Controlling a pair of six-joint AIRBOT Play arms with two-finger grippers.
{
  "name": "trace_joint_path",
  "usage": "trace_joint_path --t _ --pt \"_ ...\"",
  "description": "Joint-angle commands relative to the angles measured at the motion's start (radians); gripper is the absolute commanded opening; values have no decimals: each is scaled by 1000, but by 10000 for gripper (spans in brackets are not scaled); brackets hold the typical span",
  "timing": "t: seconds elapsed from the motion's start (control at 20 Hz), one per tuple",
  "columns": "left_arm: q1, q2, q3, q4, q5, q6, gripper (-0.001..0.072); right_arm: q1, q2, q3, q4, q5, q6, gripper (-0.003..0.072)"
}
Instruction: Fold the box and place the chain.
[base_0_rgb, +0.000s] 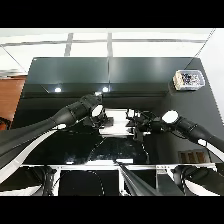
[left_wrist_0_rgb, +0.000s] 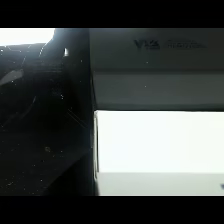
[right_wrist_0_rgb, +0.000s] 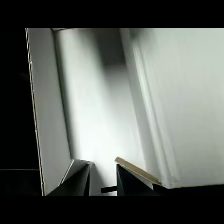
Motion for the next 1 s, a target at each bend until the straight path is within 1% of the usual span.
trace_joint_path --t 0.0,0.05,0.1,0.15,0.25,0.3,0.35,0.45,0.5,0.55,0.6,0.7,0.75,0.85,0.95 --pt "1 0 0 0 1 -1 26 1 -2 0 29 0 2 426" --pt "1 0 0 0 1 -1 26 1 -2 0 27 0 2 321" --pt "1 0 0 0 1 -1 26 1 -2 0 27 8 3 16" --pt "1 0 0 0 1 -1 26 1 1 0 27 11 33 11" --pt "1 0 0 0 1 -1 27 -18 41 1 -16 23 259 11" --pt "1 0 0 0 1 -1 26 -45 84 4 -83 54 394 11" --pt "1 0 0 0 1 -1 26 -92 141 16 -176 129 549 11" --pt "1 0 0 0 0 -1 26 -231 250 58 -365 305 832 11" --pt "1 0 0 0 0 -1 26 -318 299 64 -425 350 946 11" --pt "1 0 0 5 0 -1 26 -422 340 62 -476 356 1048 11" --pt "2 0 0 4 0 -1 26 -526 353 58 -509 337 1143 11" --pt "4 0 0 0 1 -1 26 -697 321 33 -495 294 1265 11" --pt "5 0 0 0 2 -1 26 -752 288 15 -477 301 1281 11" --pt "5 0 0 1 1 -1 26 -779 201 -20 -366 344 1271 11" --pt "5 0 0 0 1 -1 26 -723 93 -29 -231 428 1166 11"
